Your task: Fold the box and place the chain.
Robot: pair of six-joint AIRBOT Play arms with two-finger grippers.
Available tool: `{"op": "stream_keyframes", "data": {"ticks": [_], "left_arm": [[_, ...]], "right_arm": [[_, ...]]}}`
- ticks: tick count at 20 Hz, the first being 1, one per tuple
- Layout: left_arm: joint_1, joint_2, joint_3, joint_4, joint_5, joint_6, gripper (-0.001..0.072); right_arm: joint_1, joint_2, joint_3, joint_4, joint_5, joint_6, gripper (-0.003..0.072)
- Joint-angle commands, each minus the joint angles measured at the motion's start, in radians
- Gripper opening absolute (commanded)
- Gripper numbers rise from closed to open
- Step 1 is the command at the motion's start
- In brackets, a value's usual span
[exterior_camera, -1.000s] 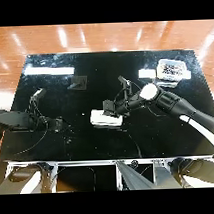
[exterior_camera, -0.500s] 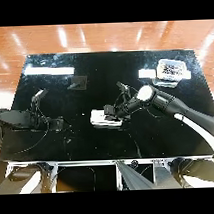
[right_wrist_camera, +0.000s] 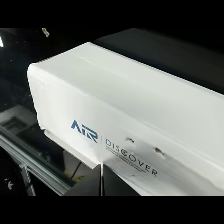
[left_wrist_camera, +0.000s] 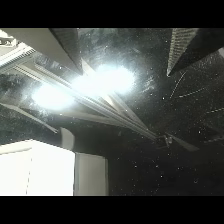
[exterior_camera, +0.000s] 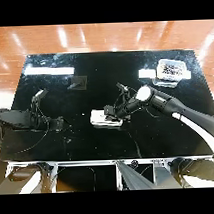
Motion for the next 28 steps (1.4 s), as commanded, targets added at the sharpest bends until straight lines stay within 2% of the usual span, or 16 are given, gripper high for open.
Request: {"op": "stream_keyframes", "data": {"ticks": [1, 9, 14, 17, 20, 23, 26, 28], "left_arm": [[0.000, -0.001, 0.000, 0.000, -0.002, 0.000, 0.0613], [0.000, -0.001, 0.000, -0.003, -0.001, 0.000, 0.0612], [0.000, -0.001, 0.013, -0.005, -0.002, 0.001, 0.0612], [0.000, -0.001, 0.049, -0.002, -0.028, 0.011, 0.0612], [0.000, -0.015, 0.114, -0.002, -0.073, 0.043, 0.0613], [0.000, -0.100, 0.225, -0.002, -0.038, 0.116, 0.0612], [-0.010, -0.240, 0.372, -0.003, 0.085, 0.240, 0.0613], [-0.047, -0.312, 0.441, -0.002, 0.078, 0.376, 0.0613]], "right_arm": [[0.000, -0.006, -0.001, -0.046, 0.000, 0.000, 0.0032], [-0.002, -0.005, 0.000, -0.060, 0.009, 0.003, 0.0031], [-0.042, 0.022, 0.001, 0.144, 0.070, -0.162, 0.0031], [-0.097, 0.090, 0.000, 0.156, 0.114, -0.192, 0.0031], [-0.178, 0.178, -0.001, 0.075, 0.176, -0.190, 0.0031], [-0.242, 0.254, -0.040, -0.097, 0.232, -0.111, 0.0030], [-0.294, 0.346, -0.187, -0.166, 0.207, -0.067, 0.0030], [-0.299, 0.399, -0.288, -0.165, 0.157, -0.063, 0.0030]]}}
